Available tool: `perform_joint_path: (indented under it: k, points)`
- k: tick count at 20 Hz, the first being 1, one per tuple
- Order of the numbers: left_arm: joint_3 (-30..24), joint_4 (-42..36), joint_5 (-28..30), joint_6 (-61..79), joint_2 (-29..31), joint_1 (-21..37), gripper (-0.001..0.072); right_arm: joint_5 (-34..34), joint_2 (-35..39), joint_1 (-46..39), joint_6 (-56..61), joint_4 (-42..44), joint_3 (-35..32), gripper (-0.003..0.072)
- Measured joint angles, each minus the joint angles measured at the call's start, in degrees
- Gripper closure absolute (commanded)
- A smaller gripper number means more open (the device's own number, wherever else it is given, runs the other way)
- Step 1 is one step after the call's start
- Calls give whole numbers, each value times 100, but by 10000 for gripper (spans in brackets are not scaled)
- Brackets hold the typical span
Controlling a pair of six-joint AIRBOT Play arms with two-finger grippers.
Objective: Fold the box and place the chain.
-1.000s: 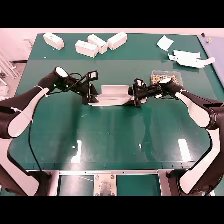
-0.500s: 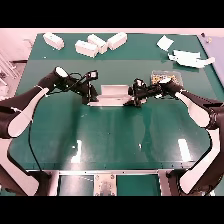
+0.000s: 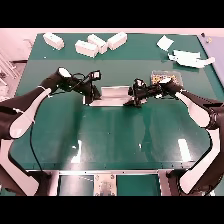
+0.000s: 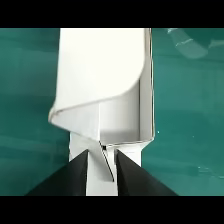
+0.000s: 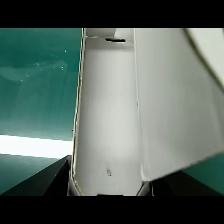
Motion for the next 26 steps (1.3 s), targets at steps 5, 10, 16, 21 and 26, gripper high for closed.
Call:
perform_joint_path:
  k: [5, 10, 16, 21, 26]
  points:
    - [-9, -9, 94, -7, 0, -101, 496, 0, 0, -2, 0, 0, 0, 209]
    - [-7, 221, 254, -127, -2, 31, 312, -31, 0, 0, 11, 20, 0, 209]
    - [26, 337, 114, -326, 9, 251, 410, -24, 0, 0, 11, 15, 0, 209]
    - [24, 337, -46, -402, 4, 249, 410, -15, 0, 0, 7, 13, 0, 209]
    - [24, 297, -170, -442, 2, 151, 411, -9, 0, 2, 4, 11, 0, 209]
